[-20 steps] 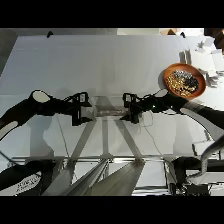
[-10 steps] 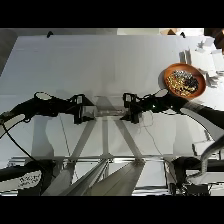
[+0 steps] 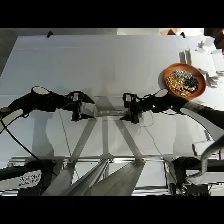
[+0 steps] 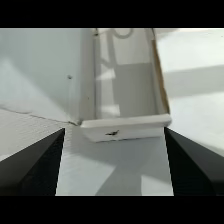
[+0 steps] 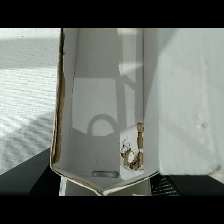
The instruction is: Fold the box and place the chain.
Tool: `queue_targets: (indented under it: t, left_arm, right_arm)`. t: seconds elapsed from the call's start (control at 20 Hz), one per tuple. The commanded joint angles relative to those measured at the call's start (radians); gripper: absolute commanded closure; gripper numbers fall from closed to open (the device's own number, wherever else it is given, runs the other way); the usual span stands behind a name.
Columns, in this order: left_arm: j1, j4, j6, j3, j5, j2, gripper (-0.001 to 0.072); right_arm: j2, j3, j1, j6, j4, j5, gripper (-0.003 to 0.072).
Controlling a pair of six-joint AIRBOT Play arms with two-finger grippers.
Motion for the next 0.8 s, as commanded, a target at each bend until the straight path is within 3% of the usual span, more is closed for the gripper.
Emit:
queue_targets:
  t: [0.0, 0.4, 0.75]
  left_arm:
    - [-0.002, 0.026, -0.002, 0.007, -0.021, -0.014, 0.0015]
    - [-0.002, -0.06, 0.0, 0.007, 0.031, -0.086, 0.0016]
    - [-0.039, -0.056, 0.02, 0.007, 0.008, -0.088, 0.0015]
  right_arm:
    - [0.0, 0.001, 0.0, 0.0, 0.0, 0.0, 0.0253]
    - [0.0, 0.001, 0.0, 0.0, 0.0, 0.0, 0.0253]
    - [0.0, 0.001, 0.0, 0.0, 0.0, 0.0, 0.0253]
